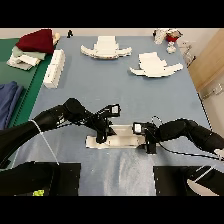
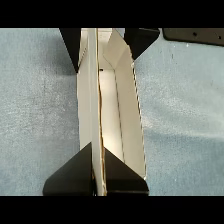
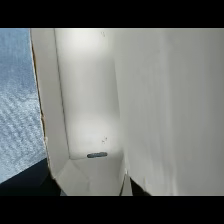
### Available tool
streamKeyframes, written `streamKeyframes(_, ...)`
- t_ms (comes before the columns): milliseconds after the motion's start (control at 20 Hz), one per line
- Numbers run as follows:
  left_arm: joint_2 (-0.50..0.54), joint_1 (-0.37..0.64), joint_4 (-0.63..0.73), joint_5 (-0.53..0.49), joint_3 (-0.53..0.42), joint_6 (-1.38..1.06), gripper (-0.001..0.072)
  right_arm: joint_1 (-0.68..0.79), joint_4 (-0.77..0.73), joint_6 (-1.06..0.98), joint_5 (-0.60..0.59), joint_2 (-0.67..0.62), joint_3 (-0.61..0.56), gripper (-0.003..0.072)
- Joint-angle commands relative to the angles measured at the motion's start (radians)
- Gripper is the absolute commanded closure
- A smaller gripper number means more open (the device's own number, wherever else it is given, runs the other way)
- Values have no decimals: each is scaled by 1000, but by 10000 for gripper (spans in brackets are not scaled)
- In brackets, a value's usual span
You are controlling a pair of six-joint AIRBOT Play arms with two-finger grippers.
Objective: Fold the box.
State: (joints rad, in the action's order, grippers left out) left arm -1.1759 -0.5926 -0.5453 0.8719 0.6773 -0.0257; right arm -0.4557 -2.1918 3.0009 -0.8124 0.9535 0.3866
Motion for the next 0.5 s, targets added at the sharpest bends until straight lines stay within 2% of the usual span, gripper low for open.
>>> streamKeyframes(0,0,0,0,0,0,0,694,-1,0,0,0,1,0,163)
streamKeyframes(450,0,-1,6,-23,0,-4,694,-1,0,0,0,1,0,163)
